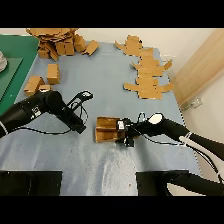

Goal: Fold the box.

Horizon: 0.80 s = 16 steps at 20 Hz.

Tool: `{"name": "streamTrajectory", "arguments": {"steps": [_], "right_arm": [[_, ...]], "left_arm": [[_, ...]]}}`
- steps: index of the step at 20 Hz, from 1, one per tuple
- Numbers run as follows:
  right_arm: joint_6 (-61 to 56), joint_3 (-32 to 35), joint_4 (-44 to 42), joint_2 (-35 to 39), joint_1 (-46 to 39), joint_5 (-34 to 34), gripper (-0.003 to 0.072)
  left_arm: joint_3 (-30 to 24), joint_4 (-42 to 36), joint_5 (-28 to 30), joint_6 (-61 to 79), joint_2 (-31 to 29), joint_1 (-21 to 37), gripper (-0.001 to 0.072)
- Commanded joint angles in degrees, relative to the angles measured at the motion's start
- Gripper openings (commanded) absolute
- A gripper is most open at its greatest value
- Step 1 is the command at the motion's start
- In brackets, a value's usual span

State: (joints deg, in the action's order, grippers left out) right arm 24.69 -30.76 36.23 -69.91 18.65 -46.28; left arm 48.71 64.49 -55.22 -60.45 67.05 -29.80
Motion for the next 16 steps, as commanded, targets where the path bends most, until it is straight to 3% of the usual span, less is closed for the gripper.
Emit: {"name": "streamTrajectory", "arguments": {"steps": [1, 3, 4, 6, 9, 11, 13, 16], "right_arm": [[0.0, 0.0, 0.0, 0.0, 0.0, 0.0, 0.0481], [0.0, 0.0, 0.0, 0.0, 0.0, 0.0, 0.0481], [0.0, 0.0, 0.0, 0.0, 0.0, 0.0, 0.0481], [0.0, 0.0, 0.0, 0.0, 0.0, 0.0, 0.0481], [0.0, 0.0, 0.0, 0.0, 0.0, 0.0, 0.0481], [0.0, 0.0, 0.0, 0.0, 0.0, 0.0, 0.0481], [0.0, 0.0, 0.0, 0.0, 0.0, 0.0, 0.0481], [0.0, 0.0, 0.0, 0.0, 0.0, 0.0, 0.0481]], "left_arm": [[-3.6, -21.1, 9.5, 40.8, 2.7, 9.6, 0.0016], [-2.6, -27.7, 14.9, 50.3, 4.9, 11.1, 0.0016], [-1.8, -30.8, 14.8, 53.0, 5.8, 11.4, 0.0016], [-1.2, -39.8, 6.6, 66.1, 7.2, 12.1, 0.0016], [-3.1, -54.8, -11.2, 78.4, 10.1, 17.4, 0.0016], [-4.6, -52.6, -21.2, 88.6, 12.2, 21.4, 0.0015], [-6.8, -46.6, -20.2, 88.5, 12.3, 21.1, 0.0015], [-9.0, -45.3, -15.0, 88.5, 12.2, 19.3, 0.0016]]}}
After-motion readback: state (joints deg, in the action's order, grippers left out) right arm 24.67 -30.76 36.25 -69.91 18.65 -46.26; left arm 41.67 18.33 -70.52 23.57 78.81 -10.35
